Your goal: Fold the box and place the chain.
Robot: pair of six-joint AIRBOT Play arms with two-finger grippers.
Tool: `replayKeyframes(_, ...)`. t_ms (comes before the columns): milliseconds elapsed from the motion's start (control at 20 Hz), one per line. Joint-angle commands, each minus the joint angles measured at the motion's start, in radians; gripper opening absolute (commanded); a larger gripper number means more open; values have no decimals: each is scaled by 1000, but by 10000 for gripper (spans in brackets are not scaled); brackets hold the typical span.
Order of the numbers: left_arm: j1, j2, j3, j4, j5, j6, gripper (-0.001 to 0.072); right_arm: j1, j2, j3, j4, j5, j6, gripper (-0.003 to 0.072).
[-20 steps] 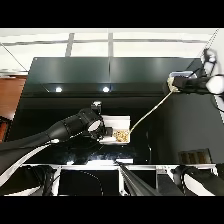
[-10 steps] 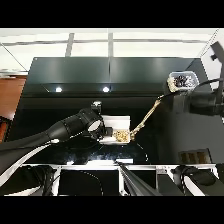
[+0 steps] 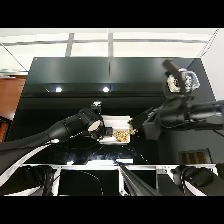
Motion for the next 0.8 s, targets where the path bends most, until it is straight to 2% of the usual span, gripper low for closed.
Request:
replayKeyframes(0, 0, 0, 0, 0, 0, 0, 30, 69, -62, 0, 7, -51, 3, 8)
replayKeyframes(400, 0, 0, 0, 0, 0, 0, 30, 50, -111, 0, -70, -47, 3, 8)
replayKeyframes(550, 0, 0, 0, 0, 0, 0, 30, -4, -111, 0, -42, -54, 3, 8)
replayKeyframes(650, 0, 0, 0, 0, 0, 0, 30, -26, -111, 0, 53, -46, -37, 8)
replayKeyframes(750, 0, 0, 0, 0, 1, 0, 30, -20, -113, -7, 28, -26, -50, 8)
